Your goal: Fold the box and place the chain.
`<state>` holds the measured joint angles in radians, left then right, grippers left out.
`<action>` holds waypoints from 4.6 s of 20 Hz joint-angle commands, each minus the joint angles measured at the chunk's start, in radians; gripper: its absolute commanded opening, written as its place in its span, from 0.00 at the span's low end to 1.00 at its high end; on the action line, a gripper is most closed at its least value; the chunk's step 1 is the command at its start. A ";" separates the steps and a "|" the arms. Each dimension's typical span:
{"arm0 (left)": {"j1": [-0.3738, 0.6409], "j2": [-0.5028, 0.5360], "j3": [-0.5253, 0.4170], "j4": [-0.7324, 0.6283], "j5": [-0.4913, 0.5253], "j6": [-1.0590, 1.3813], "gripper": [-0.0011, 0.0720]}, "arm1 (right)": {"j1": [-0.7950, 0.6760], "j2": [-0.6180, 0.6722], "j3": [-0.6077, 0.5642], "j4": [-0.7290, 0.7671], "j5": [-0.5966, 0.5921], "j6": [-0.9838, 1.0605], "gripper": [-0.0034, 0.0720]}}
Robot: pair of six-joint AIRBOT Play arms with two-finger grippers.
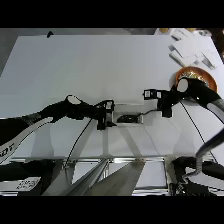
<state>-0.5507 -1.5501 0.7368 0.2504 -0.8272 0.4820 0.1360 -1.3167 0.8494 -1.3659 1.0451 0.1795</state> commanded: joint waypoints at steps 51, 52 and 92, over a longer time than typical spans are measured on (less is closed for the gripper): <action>0.000 0.000 0.000 0.000 0.000 0.000 0.30 | -0.116 0.069 -0.105 0.060 -0.107 0.093 0.32; 0.000 0.000 0.000 0.000 0.001 0.000 0.30 | -0.103 0.063 -0.105 0.060 -0.126 0.085 0.32; 0.000 0.000 0.000 0.000 0.000 0.000 0.30 | 0.288 0.468 -0.106 0.563 -0.007 0.135 0.07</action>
<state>-0.5507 -1.5501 0.7368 0.2504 -0.8268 0.4820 0.3542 -0.8391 0.7433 -0.8181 1.1194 0.3088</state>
